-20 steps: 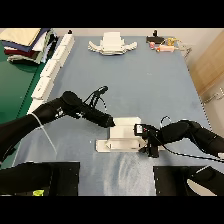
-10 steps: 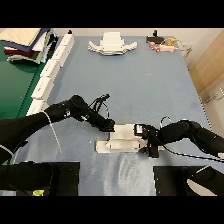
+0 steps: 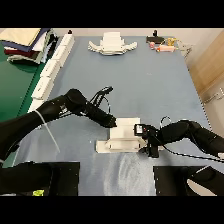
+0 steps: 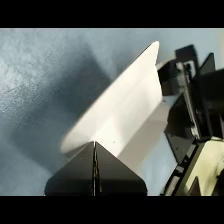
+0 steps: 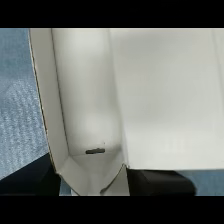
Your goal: Fold the box.
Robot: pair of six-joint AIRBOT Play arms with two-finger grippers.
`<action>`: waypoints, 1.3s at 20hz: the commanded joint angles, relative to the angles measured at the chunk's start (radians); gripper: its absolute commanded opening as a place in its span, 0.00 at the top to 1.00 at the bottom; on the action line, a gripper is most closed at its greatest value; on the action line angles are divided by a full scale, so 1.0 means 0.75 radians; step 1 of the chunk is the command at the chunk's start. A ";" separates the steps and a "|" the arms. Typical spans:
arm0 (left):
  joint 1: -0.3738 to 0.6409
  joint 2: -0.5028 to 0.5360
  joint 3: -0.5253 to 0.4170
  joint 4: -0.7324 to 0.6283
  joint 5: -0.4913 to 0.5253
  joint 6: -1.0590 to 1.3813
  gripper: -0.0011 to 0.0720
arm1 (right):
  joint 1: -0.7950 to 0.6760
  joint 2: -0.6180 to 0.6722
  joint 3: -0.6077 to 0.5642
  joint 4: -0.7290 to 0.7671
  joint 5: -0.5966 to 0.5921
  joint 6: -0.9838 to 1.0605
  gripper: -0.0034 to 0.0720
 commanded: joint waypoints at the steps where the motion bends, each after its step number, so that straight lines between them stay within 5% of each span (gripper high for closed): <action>1: -0.001 0.180 0.001 0.193 -0.126 0.017 0.97 | 0.001 -0.001 0.000 0.001 -0.001 0.001 0.32; 9: -0.079 0.814 -0.354 0.264 -0.202 0.559 0.96 | 0.001 -0.001 0.000 0.001 -0.001 0.001 0.32; 10: -0.096 0.841 -0.387 0.275 -0.166 0.608 0.78 | 0.001 -0.001 0.000 0.001 -0.001 0.001 0.32; 11: -0.112 0.850 -0.415 0.292 -0.111 0.621 0.23 | 0.001 -0.001 0.000 0.001 -0.001 0.001 0.32; 12: -0.121 0.847 -0.442 0.297 -0.043 0.621 0.03 | 0.001 -0.001 0.000 0.001 -0.001 0.001 0.32; 15: -0.128 0.807 -0.492 0.299 0.115 0.645 0.03 | 0.001 -0.001 0.000 0.001 -0.001 0.001 0.32; 25: -0.148 0.416 -0.497 0.105 0.237 1.226 0.03 | 0.001 -0.001 0.000 0.001 -0.001 0.001 0.32; 26: -0.162 0.394 -0.494 0.094 0.268 1.227 0.13 | 0.001 -0.001 0.000 0.001 -0.001 0.001 0.31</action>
